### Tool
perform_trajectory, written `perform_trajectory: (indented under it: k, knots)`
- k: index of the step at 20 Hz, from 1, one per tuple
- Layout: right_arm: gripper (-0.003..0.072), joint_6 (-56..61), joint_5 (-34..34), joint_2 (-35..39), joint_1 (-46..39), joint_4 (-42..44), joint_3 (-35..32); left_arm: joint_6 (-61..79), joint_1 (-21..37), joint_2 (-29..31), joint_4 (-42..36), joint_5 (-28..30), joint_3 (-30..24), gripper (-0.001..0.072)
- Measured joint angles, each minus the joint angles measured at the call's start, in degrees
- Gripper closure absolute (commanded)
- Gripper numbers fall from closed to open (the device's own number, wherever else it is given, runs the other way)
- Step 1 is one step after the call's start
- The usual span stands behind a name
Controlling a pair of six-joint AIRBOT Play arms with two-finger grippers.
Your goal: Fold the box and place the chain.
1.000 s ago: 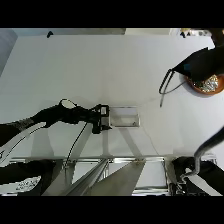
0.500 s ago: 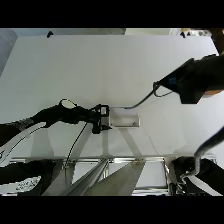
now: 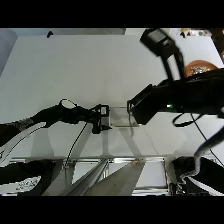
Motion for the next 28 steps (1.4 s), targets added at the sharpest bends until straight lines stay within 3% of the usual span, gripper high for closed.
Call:
perform_trajectory:
  k: [10,13,18,28]
  knots:
    - [0.0668,2.8,-12.0,0.3,1.6,-2.3,-12.9,0.0,0.0,0.0,0.0,0.0,0.0,0.0558]
    - [0.0669,3.2,-17.8,2.1,1.6,-3.1,-13.8,0.0,0.0,0.0,0.0,0.0,0.0,0.0558]
    - [0.0669,4.9,-18.3,4.0,1.6,-6.8,-14.4,0.0,0.0,0.0,0.0,0.0,0.0,0.0558]
    - [0.0669,7.1,-26.2,8.0,1.6,-9.2,-14.4,0.0,0.0,0.0,0.0,0.0,0.0,0.0558]
